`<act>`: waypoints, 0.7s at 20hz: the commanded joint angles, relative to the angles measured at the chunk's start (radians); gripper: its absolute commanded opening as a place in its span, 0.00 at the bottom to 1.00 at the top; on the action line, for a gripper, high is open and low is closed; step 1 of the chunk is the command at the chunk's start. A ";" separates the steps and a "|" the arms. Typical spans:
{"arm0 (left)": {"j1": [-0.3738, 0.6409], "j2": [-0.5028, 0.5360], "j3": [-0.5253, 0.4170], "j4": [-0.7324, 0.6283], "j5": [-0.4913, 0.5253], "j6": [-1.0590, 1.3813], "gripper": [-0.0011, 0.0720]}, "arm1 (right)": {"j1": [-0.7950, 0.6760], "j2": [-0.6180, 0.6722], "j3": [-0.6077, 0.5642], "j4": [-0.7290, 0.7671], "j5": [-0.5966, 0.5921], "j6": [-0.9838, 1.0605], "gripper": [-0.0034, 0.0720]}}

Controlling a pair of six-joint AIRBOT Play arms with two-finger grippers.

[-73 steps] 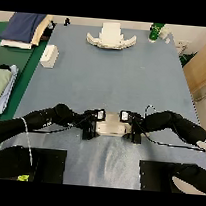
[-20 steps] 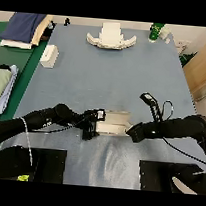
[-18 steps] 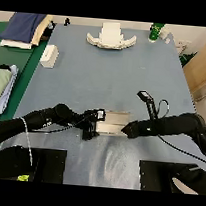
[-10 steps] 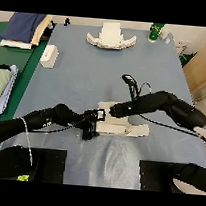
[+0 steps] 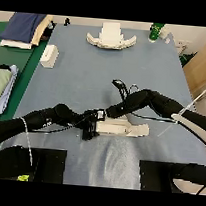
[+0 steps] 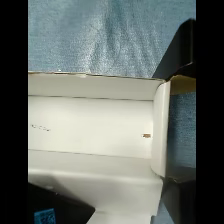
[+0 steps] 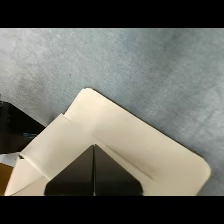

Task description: Fold the box.

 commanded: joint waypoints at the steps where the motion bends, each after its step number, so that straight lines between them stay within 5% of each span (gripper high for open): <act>1: 0.000 -0.001 0.000 0.000 0.000 0.000 0.62 | 0.001 -0.012 0.003 -0.001 -0.007 -0.025 0.05; 7: 0.000 -0.001 0.000 0.000 0.000 0.000 0.62 | 0.001 0.052 0.003 0.010 -0.069 -0.093 0.05; 14: 0.000 -0.001 0.000 0.000 0.000 0.000 0.62 | 0.001 0.385 -0.043 -0.136 -0.162 -0.096 0.05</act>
